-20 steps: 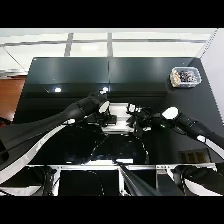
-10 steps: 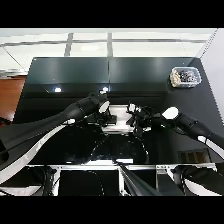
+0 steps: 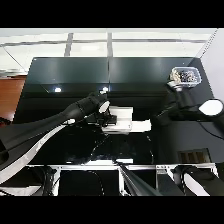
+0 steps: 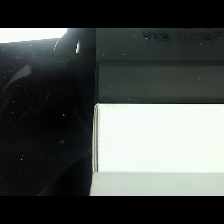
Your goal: Fold the box and place the chain.
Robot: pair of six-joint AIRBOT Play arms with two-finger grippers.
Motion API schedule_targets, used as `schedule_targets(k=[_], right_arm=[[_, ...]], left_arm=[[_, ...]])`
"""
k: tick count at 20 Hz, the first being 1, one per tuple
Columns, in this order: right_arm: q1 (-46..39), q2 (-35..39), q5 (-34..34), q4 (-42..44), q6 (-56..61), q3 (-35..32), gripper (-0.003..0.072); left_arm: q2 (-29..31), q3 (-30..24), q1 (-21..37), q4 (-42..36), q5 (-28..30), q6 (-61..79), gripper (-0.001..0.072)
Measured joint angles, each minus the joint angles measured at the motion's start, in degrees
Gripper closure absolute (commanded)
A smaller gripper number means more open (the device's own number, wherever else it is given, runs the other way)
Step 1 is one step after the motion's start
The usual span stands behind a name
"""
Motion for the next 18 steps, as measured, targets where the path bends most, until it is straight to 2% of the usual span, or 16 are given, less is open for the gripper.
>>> schedule_targets(k=[4,7,11,18], right_arm=[[-12.9,1.33,-4.7,-4.44,16.48,-4.44,0.0673],[-16.72,-1.05,-2.51,2.56,17.2,-7.78,0.0678],[-14.99,-8.15,2.84,15.45,9.92,-9.46,0.0677],[-4.17,-17.92,2.01,22.32,5.64,-10.05,0.0678]], left_arm=[[0.0,0.0,0.0,0.0,0.0,0.0,0.0682],[0.0,0.0,0.0,0.0,0.0,0.0,0.0681],[0.0,0.0,0.0,0.0,-0.02,0.0,0.0682],[0.0,0.0,0.0,0.0,-0.02,0.0,0.0681]])
